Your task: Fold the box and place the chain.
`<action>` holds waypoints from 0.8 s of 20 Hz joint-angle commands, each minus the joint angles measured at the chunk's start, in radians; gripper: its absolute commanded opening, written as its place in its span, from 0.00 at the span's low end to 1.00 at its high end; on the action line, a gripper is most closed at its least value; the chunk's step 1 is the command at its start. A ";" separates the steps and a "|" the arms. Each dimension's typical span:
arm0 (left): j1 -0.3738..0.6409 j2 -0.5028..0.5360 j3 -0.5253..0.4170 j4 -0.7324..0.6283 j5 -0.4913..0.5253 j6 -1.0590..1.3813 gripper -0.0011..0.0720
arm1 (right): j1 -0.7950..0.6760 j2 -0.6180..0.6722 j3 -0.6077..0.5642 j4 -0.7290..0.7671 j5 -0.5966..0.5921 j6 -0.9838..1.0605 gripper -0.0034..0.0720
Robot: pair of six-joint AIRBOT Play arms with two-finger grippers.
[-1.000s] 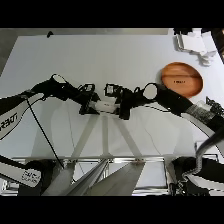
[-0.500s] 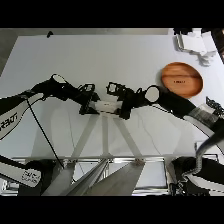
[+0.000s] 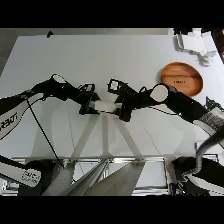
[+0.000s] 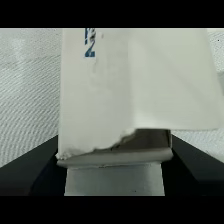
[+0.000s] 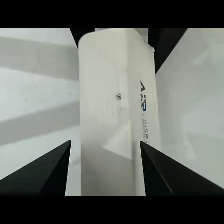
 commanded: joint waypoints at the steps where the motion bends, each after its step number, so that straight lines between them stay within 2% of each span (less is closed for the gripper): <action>1: 0.000 0.000 0.000 0.000 0.000 0.000 0.23 | 0.000 -0.008 0.000 0.000 -0.057 -0.011 0.64; 4: 0.000 0.000 0.000 0.000 0.000 0.000 0.23 | 0.000 -0.046 0.000 -0.034 -0.117 -0.011 0.62; 5: 0.000 0.000 0.000 0.000 0.000 0.000 0.23 | 0.000 -0.057 0.000 -0.046 -0.119 -0.011 0.57; 8: 0.000 0.000 0.000 0.000 0.000 0.000 0.23 | 0.000 -0.082 0.000 -0.075 -0.113 -0.010 0.55; 10: 0.000 0.000 0.000 0.000 0.000 0.000 0.23 | 0.000 -0.092 0.000 -0.074 -0.085 -0.007 0.41; 12: 0.000 0.000 0.000 0.000 0.000 0.000 0.23 | 0.000 -0.100 0.000 -0.073 -0.048 -0.002 0.42; 14: 0.000 0.000 0.000 0.000 0.000 0.000 0.23 | 0.000 -0.103 0.000 -0.052 -0.007 0.001 0.51; 16: 0.000 0.000 0.000 0.000 0.000 0.000 0.23 | 0.000 -0.103 0.000 -0.019 0.045 0.001 0.51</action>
